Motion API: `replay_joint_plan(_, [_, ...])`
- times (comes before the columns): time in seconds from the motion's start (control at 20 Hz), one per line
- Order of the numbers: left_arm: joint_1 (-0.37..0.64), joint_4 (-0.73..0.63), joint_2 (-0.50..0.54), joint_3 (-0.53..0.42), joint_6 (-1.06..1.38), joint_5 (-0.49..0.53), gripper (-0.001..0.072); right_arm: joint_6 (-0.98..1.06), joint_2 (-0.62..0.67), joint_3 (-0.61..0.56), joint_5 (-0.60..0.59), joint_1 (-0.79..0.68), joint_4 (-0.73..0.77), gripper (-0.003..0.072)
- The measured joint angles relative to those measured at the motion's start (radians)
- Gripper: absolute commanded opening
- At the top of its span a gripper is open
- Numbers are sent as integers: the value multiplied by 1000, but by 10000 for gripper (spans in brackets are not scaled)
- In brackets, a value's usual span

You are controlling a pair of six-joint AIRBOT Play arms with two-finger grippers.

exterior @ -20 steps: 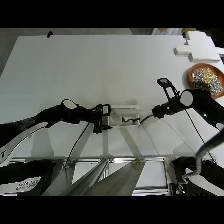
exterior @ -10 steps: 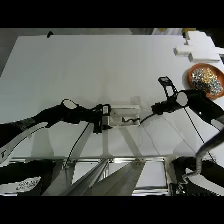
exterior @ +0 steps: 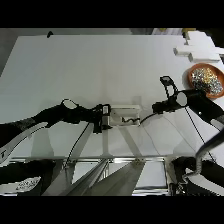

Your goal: Fold the box and place the chain.

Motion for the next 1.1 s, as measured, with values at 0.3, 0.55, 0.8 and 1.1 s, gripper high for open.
replay_joint_plan(0.3, [0, 0, 0, 0, 0, 0, 136, 36, 0, 0, 6, 0, -8, 318])
replay_joint_plan(0.55, [0, 0, 0, 0, 0, 0, 136, 49, 0, 0, 8, 0, -10, 294])
replay_joint_plan(0.8, [0, 0, 0, 0, 0, 0, 136, 69, -2, 0, 10, -1, -10, 294])
replay_joint_plan(1.1, [0, 0, 0, 0, 0, 0, 136, 88, -42, 0, 17, -1, -10, 293])
